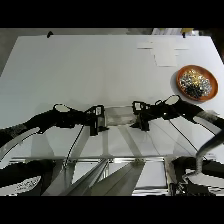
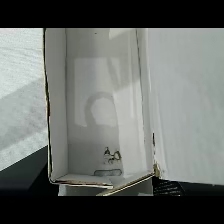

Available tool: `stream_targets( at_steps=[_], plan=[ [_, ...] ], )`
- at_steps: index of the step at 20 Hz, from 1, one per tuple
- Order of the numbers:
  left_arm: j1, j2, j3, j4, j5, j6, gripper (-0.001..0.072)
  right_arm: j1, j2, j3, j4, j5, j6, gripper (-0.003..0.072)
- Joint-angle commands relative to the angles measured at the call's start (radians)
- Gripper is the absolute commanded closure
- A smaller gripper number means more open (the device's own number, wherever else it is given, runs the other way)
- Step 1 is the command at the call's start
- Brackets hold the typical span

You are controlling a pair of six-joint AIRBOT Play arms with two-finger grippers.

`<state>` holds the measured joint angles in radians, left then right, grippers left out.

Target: Fold the box and place the chain.

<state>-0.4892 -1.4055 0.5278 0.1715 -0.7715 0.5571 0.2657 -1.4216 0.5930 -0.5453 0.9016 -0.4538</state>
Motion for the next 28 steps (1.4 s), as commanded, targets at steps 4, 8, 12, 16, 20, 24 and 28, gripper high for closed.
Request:
stream_targets(
  at_steps=[4, 8, 12, 16, 20, 24, 28],
  plan=[
    [0.000, 0.000, 0.001, 0.001, -0.003, 0.000, 0.0642, 0.000, 0.000, 0.000, 0.000, 0.000, 0.000, 0.0366],
    [0.000, 0.000, 0.001, 0.001, -0.003, 0.000, 0.0642, 0.000, 0.000, 0.000, 0.000, -0.002, 0.000, 0.0367],
    [0.000, 0.000, 0.001, 0.001, -0.003, 0.000, 0.0642, 0.000, 0.000, 0.000, 0.000, 0.007, 0.004, 0.0255],
    [0.000, 0.000, 0.001, 0.001, -0.003, 0.000, 0.0642, 0.000, 0.002, 0.000, -0.028, 0.007, 0.026, 0.0005],
    [0.000, 0.000, 0.001, 0.001, -0.003, 0.000, 0.0642, 0.000, 0.055, 0.000, -0.214, 0.007, 0.226, 0.0002],
    [0.000, 0.000, 0.001, 0.001, -0.003, 0.000, 0.0642, 0.000, 0.165, 0.000, -0.264, 0.023, 0.338, 0.0044],
    [0.000, 0.000, 0.001, 0.001, -0.003, 0.000, 0.0642, 0.000, 0.306, 0.000, -0.447, 0.034, 0.533, 0.0049]
  ],
)
